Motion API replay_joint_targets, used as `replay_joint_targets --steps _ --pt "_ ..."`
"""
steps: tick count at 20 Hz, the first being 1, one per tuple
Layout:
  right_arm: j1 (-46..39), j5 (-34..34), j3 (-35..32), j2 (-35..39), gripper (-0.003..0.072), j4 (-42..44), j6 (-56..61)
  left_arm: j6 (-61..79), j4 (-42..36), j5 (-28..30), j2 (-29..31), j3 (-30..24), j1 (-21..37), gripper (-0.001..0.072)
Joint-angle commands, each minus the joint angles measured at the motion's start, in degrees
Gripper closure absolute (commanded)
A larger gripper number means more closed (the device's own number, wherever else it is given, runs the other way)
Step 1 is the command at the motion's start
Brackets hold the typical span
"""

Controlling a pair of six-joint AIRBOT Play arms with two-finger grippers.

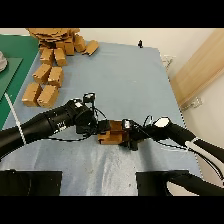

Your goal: Fold the box.

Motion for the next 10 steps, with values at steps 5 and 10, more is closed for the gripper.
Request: replay_joint_targets --steps 5,10 --pt "-0.02 0.02 -0.02 0.02 0.0144 0.0 0.0 0.0 -1.03 1.31 0.02 0.02 -0.11 0.0243" --pt "-0.02 0.02 -0.02 0.02 0.0144 0.0 0.0 0.22 -1.55 6.27 0.02 0.02 -0.04 0.0243"
